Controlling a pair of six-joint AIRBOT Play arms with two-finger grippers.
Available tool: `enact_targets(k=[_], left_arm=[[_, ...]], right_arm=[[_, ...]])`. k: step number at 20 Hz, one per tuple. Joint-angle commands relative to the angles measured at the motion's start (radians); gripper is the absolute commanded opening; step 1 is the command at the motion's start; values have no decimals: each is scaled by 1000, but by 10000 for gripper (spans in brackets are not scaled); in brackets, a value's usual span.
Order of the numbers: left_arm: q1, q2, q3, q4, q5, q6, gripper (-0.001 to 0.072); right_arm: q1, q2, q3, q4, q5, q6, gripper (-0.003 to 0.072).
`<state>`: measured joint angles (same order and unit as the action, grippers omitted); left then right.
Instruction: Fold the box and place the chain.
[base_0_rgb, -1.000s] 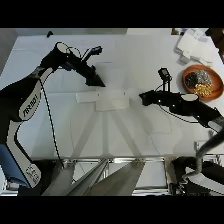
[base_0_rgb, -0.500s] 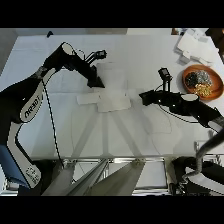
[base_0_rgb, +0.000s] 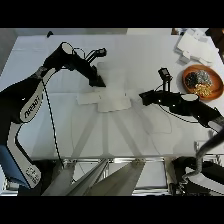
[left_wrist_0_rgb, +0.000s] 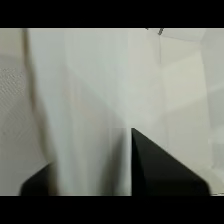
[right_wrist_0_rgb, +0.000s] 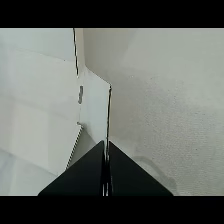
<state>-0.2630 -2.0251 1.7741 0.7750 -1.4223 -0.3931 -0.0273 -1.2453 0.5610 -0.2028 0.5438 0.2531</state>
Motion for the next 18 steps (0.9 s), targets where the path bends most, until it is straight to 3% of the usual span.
enact_targets(k=[1,18], left_arm=[[0,0,0,-7,-13,-63,13],[0,0,0,0,-25,-60,7]], right_arm=[[1,1,0,0,0,0,10],[1,1,0,0,0,0,10]])
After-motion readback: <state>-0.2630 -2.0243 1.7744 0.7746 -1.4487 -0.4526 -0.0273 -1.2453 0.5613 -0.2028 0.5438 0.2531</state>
